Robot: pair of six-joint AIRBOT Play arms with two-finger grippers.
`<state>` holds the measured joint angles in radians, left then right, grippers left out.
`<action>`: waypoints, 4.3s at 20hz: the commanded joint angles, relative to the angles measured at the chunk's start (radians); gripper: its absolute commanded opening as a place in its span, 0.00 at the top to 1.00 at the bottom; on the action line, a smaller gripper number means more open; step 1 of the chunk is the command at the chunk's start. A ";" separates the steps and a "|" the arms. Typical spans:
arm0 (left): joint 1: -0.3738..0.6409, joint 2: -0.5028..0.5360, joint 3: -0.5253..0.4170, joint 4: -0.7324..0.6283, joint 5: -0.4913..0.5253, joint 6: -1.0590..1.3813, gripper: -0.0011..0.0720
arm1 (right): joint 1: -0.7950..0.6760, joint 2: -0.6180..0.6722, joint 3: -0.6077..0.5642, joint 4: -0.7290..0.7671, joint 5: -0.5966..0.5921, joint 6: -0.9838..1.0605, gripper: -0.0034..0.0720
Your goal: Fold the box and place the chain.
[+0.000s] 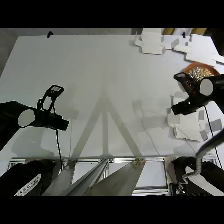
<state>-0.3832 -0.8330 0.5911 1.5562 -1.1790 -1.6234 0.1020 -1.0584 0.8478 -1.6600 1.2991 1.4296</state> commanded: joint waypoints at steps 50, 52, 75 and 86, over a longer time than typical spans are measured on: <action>0.008 0.001 -0.001 -0.004 0.000 0.001 0.98 | 0.169 0.307 -0.389 0.377 -0.329 -0.042 0.93; 0.008 -0.001 -0.001 0.002 0.062 0.000 0.98 | 0.214 0.307 -0.389 0.377 -0.336 -0.041 0.93; -0.021 -0.661 0.195 -1.256 0.135 1.236 0.29 | 0.233 0.307 -0.389 0.384 -0.313 -0.039 0.93; -0.114 -0.760 0.211 -1.246 0.042 1.309 0.70 | 0.233 0.307 -0.389 0.382 -0.314 -0.039 0.93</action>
<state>-0.4942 -1.5810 0.8001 0.3084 -1.1217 -0.3431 0.3344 -0.7517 0.4591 -1.2781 0.9852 1.3903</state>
